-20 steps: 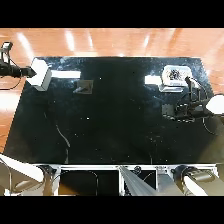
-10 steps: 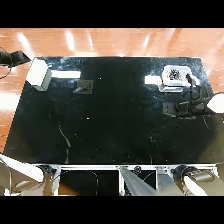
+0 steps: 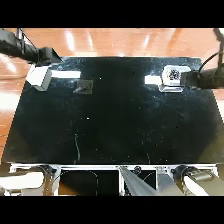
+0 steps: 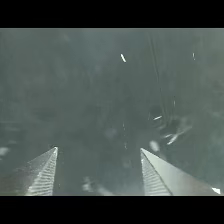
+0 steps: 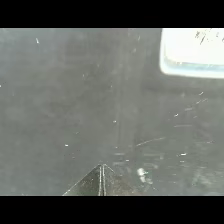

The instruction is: Fold the box and place the chain.

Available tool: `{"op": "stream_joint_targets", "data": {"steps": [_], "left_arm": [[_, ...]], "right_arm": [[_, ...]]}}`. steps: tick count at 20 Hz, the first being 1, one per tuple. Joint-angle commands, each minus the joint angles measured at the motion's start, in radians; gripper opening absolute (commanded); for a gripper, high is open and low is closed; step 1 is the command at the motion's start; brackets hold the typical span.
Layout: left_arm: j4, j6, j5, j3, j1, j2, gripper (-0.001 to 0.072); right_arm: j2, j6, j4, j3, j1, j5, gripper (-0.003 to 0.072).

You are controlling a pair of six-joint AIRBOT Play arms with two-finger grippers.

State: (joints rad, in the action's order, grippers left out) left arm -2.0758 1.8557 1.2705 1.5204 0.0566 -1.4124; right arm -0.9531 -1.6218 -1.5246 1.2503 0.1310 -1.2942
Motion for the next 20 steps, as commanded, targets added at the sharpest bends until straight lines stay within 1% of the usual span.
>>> {"op": "stream_joint_targets", "data": {"steps": [1, 2, 3, 4, 5, 6, 8, 10, 13, 16, 20], "left_arm": [[0.099, -0.004, -0.150, -0.422, -0.111, 0.377, 0.0492], [0.103, -0.004, -0.186, -0.529, -0.126, 0.461, 0.0431], [0.105, -0.004, -0.192, -0.624, -0.141, 0.533, 0.0410], [0.106, -0.004, -0.189, -0.685, -0.157, 0.578, 0.0376], [0.108, -0.004, -0.172, -0.726, -0.171, 0.606, 0.0178], [0.111, -0.003, -0.163, -0.745, -0.179, 0.617, 0.0026], [0.114, -0.004, -0.172, -0.747, -0.182, 0.616, 0.0023], [0.173, -0.044, -0.179, -0.744, -0.181, 0.616, 0.0022], [0.269, -0.099, -0.175, -0.743, -0.181, 0.616, 0.0023], [0.223, -0.110, -0.133, -0.721, -0.181, 0.616, 0.0023], [0.216, -0.110, -0.165, -0.721, -0.182, 0.616, 0.0024]], "right_arm": [[-0.018, 0.015, -0.029, 0.078, 0.000, -0.158, 0.0036], [-0.032, 0.019, -0.029, 0.072, 0.000, -0.213, 0.0036], [-0.037, 0.021, -0.037, 0.045, 0.000, -0.228, 0.0037], [-0.035, 0.013, -0.081, -0.009, -0.001, -0.213, 0.0036], [-0.035, -0.031, -0.134, -0.079, -0.001, -0.196, 0.0036], [-0.035, -0.061, -0.152, -0.150, 0.000, -0.183, 0.0036], [-0.035, -0.080, -0.151, -0.272, 0.000, -0.140, 0.0036], [-0.035, -0.109, -0.149, -0.330, 0.000, -0.137, 0.0035], [-0.035, -0.109, -0.152, -0.339, 0.000, -0.136, 0.0035], [-0.035, -0.109, -0.152, -0.339, 0.000, -0.149, 0.0035], [-0.035, -0.109, -0.152, -0.339, 0.000, -0.149, 0.0035]]}}
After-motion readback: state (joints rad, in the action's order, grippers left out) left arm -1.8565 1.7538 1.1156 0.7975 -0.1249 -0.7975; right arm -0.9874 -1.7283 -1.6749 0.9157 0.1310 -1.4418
